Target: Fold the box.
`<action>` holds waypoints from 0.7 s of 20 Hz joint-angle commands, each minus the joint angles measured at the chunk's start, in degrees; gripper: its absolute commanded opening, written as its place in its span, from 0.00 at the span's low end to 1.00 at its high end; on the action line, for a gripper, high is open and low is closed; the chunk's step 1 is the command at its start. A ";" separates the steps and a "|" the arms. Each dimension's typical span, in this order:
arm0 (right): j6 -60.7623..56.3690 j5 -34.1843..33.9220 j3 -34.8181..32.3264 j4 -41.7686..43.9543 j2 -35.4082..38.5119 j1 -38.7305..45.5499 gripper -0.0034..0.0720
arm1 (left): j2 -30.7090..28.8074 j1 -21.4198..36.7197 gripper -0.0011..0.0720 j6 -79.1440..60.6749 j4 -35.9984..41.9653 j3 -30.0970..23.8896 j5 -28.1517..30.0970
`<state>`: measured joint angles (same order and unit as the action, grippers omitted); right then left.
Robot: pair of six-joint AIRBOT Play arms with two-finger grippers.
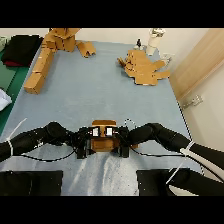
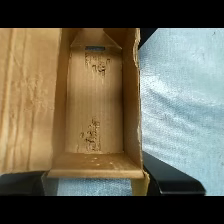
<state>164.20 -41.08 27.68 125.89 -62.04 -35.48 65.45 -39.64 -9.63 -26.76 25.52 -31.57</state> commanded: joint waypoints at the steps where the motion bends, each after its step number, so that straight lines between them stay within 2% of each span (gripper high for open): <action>1: -0.02 0.02 -0.02 0.04 -0.02 0.02 0.71 | 0.04 -0.02 0.71 0.02 0.00 0.02 0.09; 7: -0.07 -0.22 -0.02 0.61 -0.02 0.02 0.71 | 0.04 -0.02 0.71 0.02 -0.02 0.02 0.09; 8: -0.20 -1.27 -0.02 1.16 0.09 0.00 0.78 | 0.04 -0.02 0.71 0.02 0.00 0.02 0.09; 9: -0.20 -2.03 0.09 0.74 0.33 0.02 1.00 | 0.04 -0.02 0.71 0.02 0.00 0.02 0.07; 11: -1.75 -2.49 0.33 -0.59 1.99 0.11 1.00 | 0.04 -0.02 0.71 0.00 -0.02 0.02 0.09; 14: -13.62 -4.79 0.33 -11.82 6.62 0.20 1.00 | 0.04 -0.02 0.71 0.02 -0.02 0.02 0.09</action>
<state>159.44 -43.75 27.90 122.26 -58.61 -35.35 65.47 -39.64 -9.56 -26.74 25.52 -31.44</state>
